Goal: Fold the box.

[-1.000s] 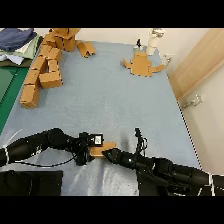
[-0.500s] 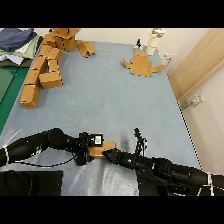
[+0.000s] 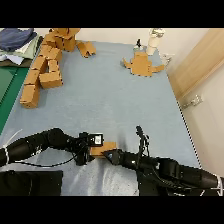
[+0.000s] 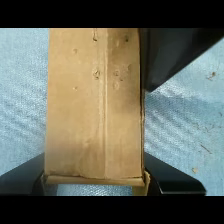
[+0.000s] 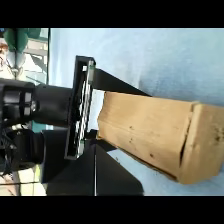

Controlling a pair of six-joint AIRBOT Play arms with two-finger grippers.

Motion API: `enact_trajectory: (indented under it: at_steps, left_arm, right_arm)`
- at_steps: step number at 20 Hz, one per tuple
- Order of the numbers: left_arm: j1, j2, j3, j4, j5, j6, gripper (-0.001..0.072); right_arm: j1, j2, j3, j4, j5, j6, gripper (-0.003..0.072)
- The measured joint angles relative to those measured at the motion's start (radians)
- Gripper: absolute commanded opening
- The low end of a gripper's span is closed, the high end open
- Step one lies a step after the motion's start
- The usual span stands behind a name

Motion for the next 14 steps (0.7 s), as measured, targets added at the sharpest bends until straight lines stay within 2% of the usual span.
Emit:
enact_trajectory:
  at_steps: [2,6,8,11,14]
  left_arm:
    - [0.0,0.0,0.0,0.0,0.0,0.001,0.0518]
    - [0.0,0.0,0.0,0.001,0.001,0.002,0.0518]
    - [0.0,0.0,0.0,0.001,0.01,0.003,0.0518]
    - [-0.002,0.0,0.0,0.0,0.032,0.003,0.0518]
    - [-0.001,0.0,0.0,0.001,0.047,0.002,0.0518]
  right_arm:
    - [-0.002,0.06,0.035,-0.075,-0.18,-0.02,0.0002]
    - [-0.002,0.13,0.149,-0.296,-0.678,-0.003,0.0003]
    - [-0.002,0.144,0.206,-0.394,-0.868,0.027,0.0003]
    - [-0.002,0.153,0.258,-0.49,-1.016,0.091,0.0004]
    - [-0.002,0.156,0.278,-0.535,-1.083,0.169,0.0003]
